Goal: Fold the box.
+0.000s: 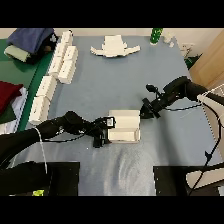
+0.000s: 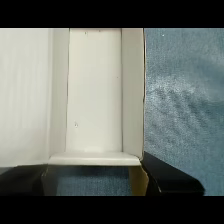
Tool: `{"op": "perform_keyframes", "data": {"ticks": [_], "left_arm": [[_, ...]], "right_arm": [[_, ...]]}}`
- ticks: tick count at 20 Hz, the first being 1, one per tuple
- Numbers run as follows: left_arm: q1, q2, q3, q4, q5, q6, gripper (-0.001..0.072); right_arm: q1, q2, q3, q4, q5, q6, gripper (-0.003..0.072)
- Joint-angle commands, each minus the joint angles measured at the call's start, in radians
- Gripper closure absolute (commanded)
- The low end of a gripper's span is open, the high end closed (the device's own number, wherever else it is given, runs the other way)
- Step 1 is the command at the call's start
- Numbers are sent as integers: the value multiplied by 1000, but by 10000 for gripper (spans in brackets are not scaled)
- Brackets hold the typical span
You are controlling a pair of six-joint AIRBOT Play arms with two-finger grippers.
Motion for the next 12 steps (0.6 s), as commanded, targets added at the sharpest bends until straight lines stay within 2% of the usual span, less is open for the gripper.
{"op": "perform_keyframes", "data": {"ticks": [1, 4, 7, 12], "left_arm": [[0, 0, 1, 0, 0, 0, 236], [0, 0, 1, 0, 0, 0, 236], [0, 0, 1, 0, 0, 0, 236], [0, 0, 1, 0, 0, 0, 236]], "right_arm": [[49, 14, 3, 27, -88, -133, 686], [108, 83, -8, 17, -57, -188, 687], [182, 178, -60, -68, 54, -222, 686], [301, 375, -188, -228, 361, -232, 686]]}}
